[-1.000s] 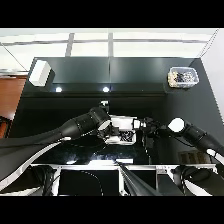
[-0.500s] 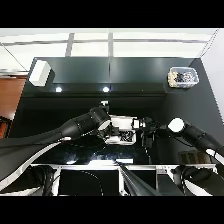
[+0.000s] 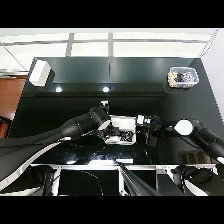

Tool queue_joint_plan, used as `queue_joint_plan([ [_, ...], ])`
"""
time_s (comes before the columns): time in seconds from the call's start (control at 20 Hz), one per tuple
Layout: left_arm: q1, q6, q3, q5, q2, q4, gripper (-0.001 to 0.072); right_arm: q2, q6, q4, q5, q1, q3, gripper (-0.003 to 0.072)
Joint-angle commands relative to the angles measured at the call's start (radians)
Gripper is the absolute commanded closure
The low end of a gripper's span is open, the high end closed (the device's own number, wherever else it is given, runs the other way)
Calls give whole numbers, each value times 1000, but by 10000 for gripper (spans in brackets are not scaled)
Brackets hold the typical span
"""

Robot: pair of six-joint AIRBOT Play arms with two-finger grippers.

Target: Fold the box and place the chain.

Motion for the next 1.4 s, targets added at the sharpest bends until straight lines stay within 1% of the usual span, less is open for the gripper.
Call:
queue_joint_plan([
  [0.0,1,0,0,0,-1,0,680,126,259,-93,180,0,65,669],
  [0.1,0,0,0,0,-1,0,680,178,430,-69,211,0,108,668],
  [0.15,0,0,0,0,-1,0,680,195,505,-24,207,0,121,669],
  [0.2,0,0,0,-1,-1,0,680,200,547,52,184,0,122,668],
  [0.3,1,0,0,3,-1,-4,679,192,564,229,145,5,121,668],
  [0.35,1,0,0,3,-1,-3,680,187,565,288,129,9,121,667],
  [0.4,1,1,0,2,-1,-3,680,183,583,311,116,15,121,665],
  [0.45,1,1,0,-1,-1,-2,680,182,615,302,107,17,121,608],
  [0.5,1,1,0,3,-1,0,680,182,644,283,104,16,121,382],
  [0.55,1,0,0,11,-1,0,679,183,666,247,104,16,121,285],
  [0.7,5,-47,0,18,-1,0,680,204,711,136,161,-32,126,300],
  [0.9,5,-82,3,22,0,0,679,276,713,123,272,-190,135,301],
  [0.95,5,-82,10,19,0,1,632,289,713,123,289,-220,135,300],
  [1.0,5,-82,20,15,0,1,384,295,713,123,303,-245,135,301],
  [1.05,5,-82,35,2,0,0,195,295,713,123,314,-262,135,301],
  [1.15,4,-1,90,-51,7,16,187,295,713,124,316,-283,135,300],
  [1.2,4,46,119,-97,16,40,186,295,713,124,316,-290,135,301],
  [1.3,3,171,159,-183,67,111,187,295,713,123,314,-296,134,301],
  [1.35,3,233,160,-212,108,140,186,295,713,122,314,-298,134,301],
])
